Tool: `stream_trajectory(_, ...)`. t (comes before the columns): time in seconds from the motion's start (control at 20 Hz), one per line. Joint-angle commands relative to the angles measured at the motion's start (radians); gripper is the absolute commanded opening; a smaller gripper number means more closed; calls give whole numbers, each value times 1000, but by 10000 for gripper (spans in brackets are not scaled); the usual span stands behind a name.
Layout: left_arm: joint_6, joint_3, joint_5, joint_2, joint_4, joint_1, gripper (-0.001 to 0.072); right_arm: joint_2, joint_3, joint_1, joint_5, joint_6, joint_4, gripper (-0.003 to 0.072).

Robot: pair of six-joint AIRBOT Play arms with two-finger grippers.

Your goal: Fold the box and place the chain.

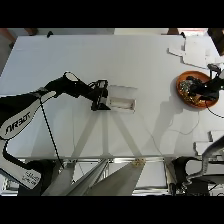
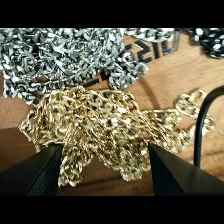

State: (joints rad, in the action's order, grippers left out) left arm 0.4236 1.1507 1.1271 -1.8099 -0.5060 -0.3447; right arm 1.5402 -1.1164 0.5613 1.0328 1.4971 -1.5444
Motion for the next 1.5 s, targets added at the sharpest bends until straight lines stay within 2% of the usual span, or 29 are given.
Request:
stream_trajectory(0.0,0,0,0,0,0,0,193,39,1,1,-4,-6,5,518)
stream_trajectory(0.05,0,0,0,0,0,0,193,41,1,1,-4,-6,4,401)
stream_trajectory(0.15,0,0,0,0,0,0,193,41,1,1,-3,-15,5,36)
stream_trajectory(0.2,0,0,0,0,0,0,193,41,1,1,-1,-14,5,12)
stream_trajectory(0.45,0,0,0,0,0,0,193,-22,1,1,14,-69,5,10)
stream_trajectory(0.85,0,0,0,0,0,0,193,-246,1,1,55,-171,16,9)
stream_trajectory(1.05,0,0,0,0,0,0,193,-318,1,-14,111,-247,134,8)
stream_trajectory(1.2,0,0,0,0,0,0,193,-365,1,-115,135,-257,151,7)
stream_trajectory(1.45,0,0,0,0,0,0,193,-392,1,-374,157,-241,221,8)
